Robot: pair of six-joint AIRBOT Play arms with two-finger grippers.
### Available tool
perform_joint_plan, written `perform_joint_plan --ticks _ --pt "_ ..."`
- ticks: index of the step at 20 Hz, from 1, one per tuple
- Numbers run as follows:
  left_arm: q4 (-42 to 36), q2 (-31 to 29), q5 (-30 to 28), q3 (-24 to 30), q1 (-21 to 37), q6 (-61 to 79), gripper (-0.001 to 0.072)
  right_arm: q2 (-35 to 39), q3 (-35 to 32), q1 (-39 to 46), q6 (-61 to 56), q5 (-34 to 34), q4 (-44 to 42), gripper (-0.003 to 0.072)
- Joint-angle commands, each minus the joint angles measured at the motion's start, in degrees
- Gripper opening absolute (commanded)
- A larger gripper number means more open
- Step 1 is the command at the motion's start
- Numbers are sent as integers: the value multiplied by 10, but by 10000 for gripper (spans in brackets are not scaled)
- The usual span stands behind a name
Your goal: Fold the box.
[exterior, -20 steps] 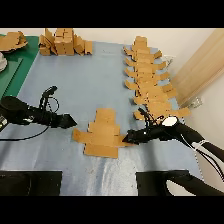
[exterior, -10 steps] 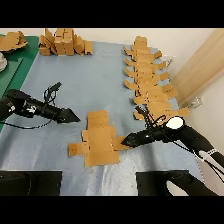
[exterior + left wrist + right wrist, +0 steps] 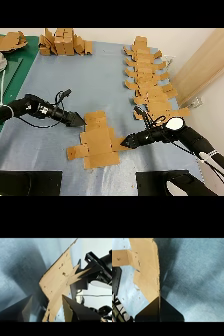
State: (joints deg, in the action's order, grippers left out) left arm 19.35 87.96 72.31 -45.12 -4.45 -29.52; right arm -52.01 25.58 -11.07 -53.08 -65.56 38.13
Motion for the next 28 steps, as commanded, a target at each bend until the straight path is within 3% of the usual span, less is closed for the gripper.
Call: perform_joint_plan --ticks 1,6,13,14,15,16,19,21,23,24,27,28 --pt "-14 38 2 -28 -37 13 563 0 0 -1 0 5 0 3" --pt "-33 67 29 -55 -72 24 562 0 0 -1 -5 5 0 3" --pt "-60 74 64 -55 -74 83 548 0 0 -1 -14 12 0 3" --pt "-61 77 68 -56 -74 87 484 0 0 -1 -15 11 0 4" --pt "-61 77 67 -56 -73 95 299 0 0 -1 -16 11 0 3" --pt "-63 78 66 -55 -73 106 254 0 0 -1 -16 11 0 4" --pt "-63 78 56 -55 -73 108 252 0 0 -1 -15 12 0 3" --pt "-62 78 57 -55 -73 118 103 0 0 -1 -15 12 0 3" --pt "-62 78 57 -55 -73 128 97 0 0 -1 -16 12 0 4" --pt "-61 78 58 -55 -73 139 10 0 0 -1 -16 12 0 3" --pt "-63 78 46 -56 -73 152 10 0 0 -1 -26 36 6 12" --pt "-63 78 39 -57 -73 153 10 0 0 0 -27 56 13 156"
